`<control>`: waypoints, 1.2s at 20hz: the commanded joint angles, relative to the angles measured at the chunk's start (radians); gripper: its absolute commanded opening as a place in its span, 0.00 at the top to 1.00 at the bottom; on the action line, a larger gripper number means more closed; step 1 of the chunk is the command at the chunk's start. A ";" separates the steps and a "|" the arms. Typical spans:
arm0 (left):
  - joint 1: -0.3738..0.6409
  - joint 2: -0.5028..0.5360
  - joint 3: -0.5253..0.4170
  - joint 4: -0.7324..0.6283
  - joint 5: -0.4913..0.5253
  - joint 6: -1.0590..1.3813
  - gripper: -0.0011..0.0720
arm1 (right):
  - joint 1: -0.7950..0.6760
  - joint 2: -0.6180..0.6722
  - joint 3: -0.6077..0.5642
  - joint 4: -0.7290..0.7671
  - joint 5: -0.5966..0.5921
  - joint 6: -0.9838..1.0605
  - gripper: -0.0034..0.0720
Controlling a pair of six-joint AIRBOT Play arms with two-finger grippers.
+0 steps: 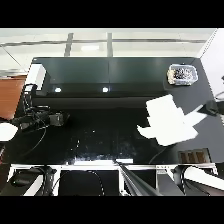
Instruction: Fold the box and place the chain.
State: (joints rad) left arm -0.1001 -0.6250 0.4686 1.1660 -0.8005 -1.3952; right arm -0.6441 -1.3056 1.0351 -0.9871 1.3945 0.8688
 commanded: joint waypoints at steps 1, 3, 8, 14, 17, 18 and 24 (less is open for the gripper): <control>-0.001 -0.001 0.000 -0.001 0.032 0.000 0.01 | 0.148 0.119 -0.089 0.213 -0.151 0.067 0.94; -0.001 -0.004 0.000 -0.025 0.037 0.021 0.01 | 0.269 0.201 -0.201 0.326 -0.290 0.066 0.94; -0.001 -0.084 0.001 -0.219 0.030 0.116 0.01 | 0.675 0.377 -0.546 0.638 -0.816 0.066 0.94; 0.002 -0.407 0.093 -0.565 -0.140 0.385 0.02 | 1.112 0.379 -0.668 0.657 -1.168 0.084 0.94; 0.002 -0.636 0.219 -0.609 -0.231 0.400 0.02 | 1.158 0.379 -0.669 0.654 -1.183 0.083 0.94; 0.002 -0.697 0.252 -0.617 -0.253 0.397 0.02 | 1.158 0.379 -0.669 0.655 -1.182 0.083 0.94; 0.001 -0.929 0.406 -0.703 -0.387 0.473 0.02 | 1.158 0.379 -0.669 0.655 -1.179 0.084 0.94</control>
